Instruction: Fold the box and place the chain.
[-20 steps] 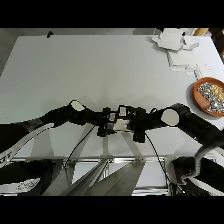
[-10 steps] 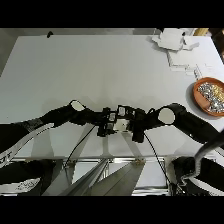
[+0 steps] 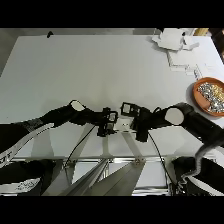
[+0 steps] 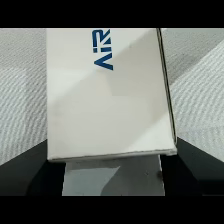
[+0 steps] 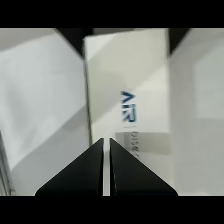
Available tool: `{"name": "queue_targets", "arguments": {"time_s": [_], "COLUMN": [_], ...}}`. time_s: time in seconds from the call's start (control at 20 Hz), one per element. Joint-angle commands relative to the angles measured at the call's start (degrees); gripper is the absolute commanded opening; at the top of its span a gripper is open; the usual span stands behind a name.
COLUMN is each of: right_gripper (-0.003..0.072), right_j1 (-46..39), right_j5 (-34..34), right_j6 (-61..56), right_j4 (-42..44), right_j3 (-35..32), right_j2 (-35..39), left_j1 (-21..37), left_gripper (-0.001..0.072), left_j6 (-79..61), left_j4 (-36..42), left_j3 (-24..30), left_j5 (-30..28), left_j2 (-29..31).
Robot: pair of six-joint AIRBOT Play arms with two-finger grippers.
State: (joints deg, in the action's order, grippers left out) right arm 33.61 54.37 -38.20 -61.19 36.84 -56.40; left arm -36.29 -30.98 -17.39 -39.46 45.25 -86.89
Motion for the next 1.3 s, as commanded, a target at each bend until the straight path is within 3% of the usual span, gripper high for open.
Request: {"name": "queue_targets", "arguments": {"time_s": [0.0,0.2,0.45,1.05,1.25], "right_gripper": [0.0031,0.0027,0.0015,0.0016,0.0016], "right_j1": [-5.46,-17.90,-33.22,-34.80,-34.80], "right_j5": [5.01,13.35,17.00,17.00,17.00], "right_j6": [-11.69,-27.71,-36.83,-36.79,-36.79], "right_j4": [-7.58,-24.79,-23.80,-24.09,-24.11], "right_j3": [0.17,0.00,0.02,0.02,0.02], "right_j2": [6.08,6.27,4.37,4.37,4.37], "left_j1": [0.00,0.00,0.00,0.17,4.61], "left_gripper": [0.0314,0.0314,0.0314,0.0313,0.0315], "left_j6": [-0.07,-0.07,-0.07,1.36,10.80], "left_j4": [-0.02,-0.02,-0.02,-0.42,-4.48], "left_j3": [0.00,0.00,0.00,0.00,0.00], "left_j5": [-0.02,0.00,0.00,0.83,-0.79], "left_j2": [0.02,0.02,0.02,0.28,9.05]}}
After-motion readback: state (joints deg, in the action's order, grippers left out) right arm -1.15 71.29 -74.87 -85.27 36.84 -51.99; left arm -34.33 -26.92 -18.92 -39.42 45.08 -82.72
